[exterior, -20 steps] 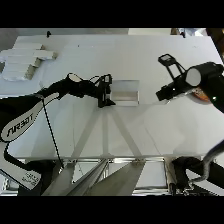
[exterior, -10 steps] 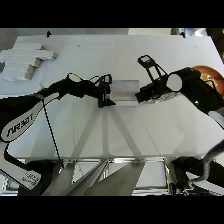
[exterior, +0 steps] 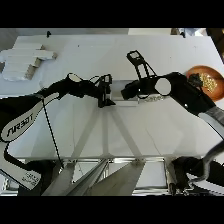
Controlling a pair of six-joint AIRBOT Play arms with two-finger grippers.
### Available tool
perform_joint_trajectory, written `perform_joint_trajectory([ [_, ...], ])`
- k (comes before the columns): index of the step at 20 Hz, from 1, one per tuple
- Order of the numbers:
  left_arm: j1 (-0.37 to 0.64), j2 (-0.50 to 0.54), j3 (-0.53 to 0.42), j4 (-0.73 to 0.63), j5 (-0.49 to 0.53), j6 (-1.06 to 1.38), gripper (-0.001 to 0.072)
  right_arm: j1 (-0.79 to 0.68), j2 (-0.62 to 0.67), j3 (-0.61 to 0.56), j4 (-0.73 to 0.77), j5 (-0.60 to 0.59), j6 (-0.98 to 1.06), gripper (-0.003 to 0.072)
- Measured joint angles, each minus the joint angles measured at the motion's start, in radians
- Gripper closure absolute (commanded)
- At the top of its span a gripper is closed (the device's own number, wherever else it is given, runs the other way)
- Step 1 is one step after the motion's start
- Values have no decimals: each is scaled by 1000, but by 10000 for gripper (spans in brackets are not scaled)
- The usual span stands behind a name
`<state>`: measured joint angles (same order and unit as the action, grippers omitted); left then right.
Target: Fold the box and place the chain.
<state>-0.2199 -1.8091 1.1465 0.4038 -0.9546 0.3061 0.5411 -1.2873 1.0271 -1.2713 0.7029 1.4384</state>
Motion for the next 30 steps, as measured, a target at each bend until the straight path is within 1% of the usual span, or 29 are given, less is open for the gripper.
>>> perform_joint_trajectory([
  [5, 0, 0, 0, 0, 0, 0, 433, 5, -82, 2, 31, -21, -19, 668],
  [6, 0, 0, 0, 0, 0, 0, 433, 5, -97, 2, 34, -20, -26, 659],
  [8, 0, 0, 0, 0, 0, 0, 433, 5, -117, 2, 32, -13, -38, 507],
  [15, 0, 0, 0, 0, 0, 0, 433, 5, -136, 2, 18, -3, -50, 505],
  [20, 0, 0, 0, 0, 0, 0, 433, -38, -87, 2, 12, 77, -60, 497],
  [22, 0, 0, 0, 0, 0, 0, 433, -80, -38, 2, 12, 109, -89, 388],
  [23, 0, 0, 0, 0, 0, 0, 433, -108, -9, 2, 10, 122, -111, 364],
  [25, 0, 0, 0, 0, 0, 0, 433, -175, 40, 2, -6, 156, -149, 363],
  [27, 0, 0, 0, 0, 0, 0, 433, -261, 70, 2, -34, 207, -153, 338],
  [28, 0, 0, 0, 0, 0, 0, 433, -307, 77, 2, -46, 238, -146, 338],
  [29, 0, 0, 0, 0, 0, 0, 433, -356, 83, 2, -64, 266, -123, 284],
  [30, 0, 0, 0, 0, 0, 0, 433, -399, 85, 2, -91, 288, -93, 214],
])
